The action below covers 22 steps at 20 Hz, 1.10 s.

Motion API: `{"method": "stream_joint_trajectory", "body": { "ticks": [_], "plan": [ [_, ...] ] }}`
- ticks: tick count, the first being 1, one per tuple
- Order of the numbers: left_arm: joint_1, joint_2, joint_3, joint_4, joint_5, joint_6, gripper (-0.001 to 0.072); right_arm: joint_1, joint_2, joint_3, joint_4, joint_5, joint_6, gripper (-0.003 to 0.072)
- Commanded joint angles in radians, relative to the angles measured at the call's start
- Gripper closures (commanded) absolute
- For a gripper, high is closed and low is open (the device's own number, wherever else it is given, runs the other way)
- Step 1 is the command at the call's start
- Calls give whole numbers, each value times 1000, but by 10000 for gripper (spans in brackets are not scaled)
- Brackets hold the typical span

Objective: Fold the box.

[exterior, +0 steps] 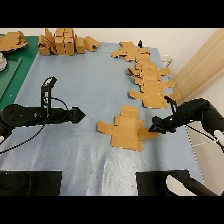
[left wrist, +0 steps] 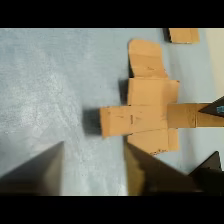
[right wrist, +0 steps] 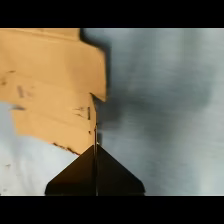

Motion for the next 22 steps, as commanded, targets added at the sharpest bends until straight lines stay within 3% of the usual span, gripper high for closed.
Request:
{"method": "stream_joint_trajectory", "body": {
  "ticks": [1, 3, 4, 5, 6, 13, 18, 22],
  "plan": [
    [1, -1, 1, -1, -31, 2, 417, 136, -28, 0, 139, -11, -32, 682],
    [1, 0, 2, -1, -27, 0, 413, 220, -53, 0, 139, 40, -32, 681],
    [1, 0, 2, -1, -27, 0, 286, 246, -59, 0, 137, 74, -31, 670],
    [0, 0, 2, -2, -29, 0, 134, 263, -65, 0, 137, 96, -31, 545],
    [0, 0, 2, -4, -33, 0, 95, 275, -72, 0, 137, 102, -29, 401],
    [0, 0, 2, -81, 10, 0, 95, 282, -137, -19, 135, 101, 4, 392],
    [0, 0, 2, -93, 12, 0, 95, 282, -185, -63, 143, 169, 3, 399],
    [1, -1, 2, -98, 11, 0, 96, 328, -202, -83, 187, 169, -6, 526]
  ]
}}
